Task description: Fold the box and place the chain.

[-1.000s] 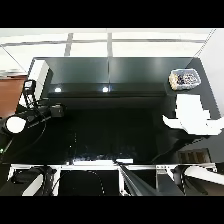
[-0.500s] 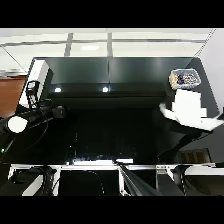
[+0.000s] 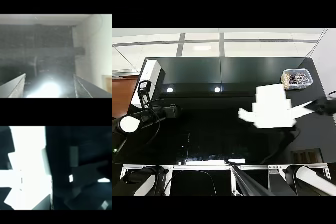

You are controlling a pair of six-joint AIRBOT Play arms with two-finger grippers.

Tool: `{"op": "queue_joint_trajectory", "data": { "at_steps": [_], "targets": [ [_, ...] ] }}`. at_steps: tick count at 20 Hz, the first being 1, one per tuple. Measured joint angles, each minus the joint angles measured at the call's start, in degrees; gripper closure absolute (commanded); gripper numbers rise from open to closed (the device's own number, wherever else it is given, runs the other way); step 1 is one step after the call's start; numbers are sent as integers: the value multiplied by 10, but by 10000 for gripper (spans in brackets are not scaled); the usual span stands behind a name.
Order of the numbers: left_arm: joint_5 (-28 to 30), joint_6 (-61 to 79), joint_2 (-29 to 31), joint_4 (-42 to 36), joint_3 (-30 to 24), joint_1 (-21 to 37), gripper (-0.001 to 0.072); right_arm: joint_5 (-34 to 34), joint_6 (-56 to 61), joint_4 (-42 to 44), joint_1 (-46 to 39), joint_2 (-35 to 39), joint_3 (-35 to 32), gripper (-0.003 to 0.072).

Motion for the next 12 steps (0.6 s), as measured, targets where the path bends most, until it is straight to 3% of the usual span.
{"op": "queue_joint_trajectory", "data": {
  "at_steps": [3,6,9,12],
  "targets": [
    [-6,15,-28,-55,-1,-6,3,-99,-35,126,100,107,-164,677],
    [-23,70,-91,-128,19,-15,4,-230,-68,237,231,178,-287,677],
    [-83,154,-189,-211,78,-18,4,-348,-84,293,362,209,-345,677],
    [-191,242,-308,-294,159,-19,4,-426,-90,318,451,220,-367,677]
  ]
}}
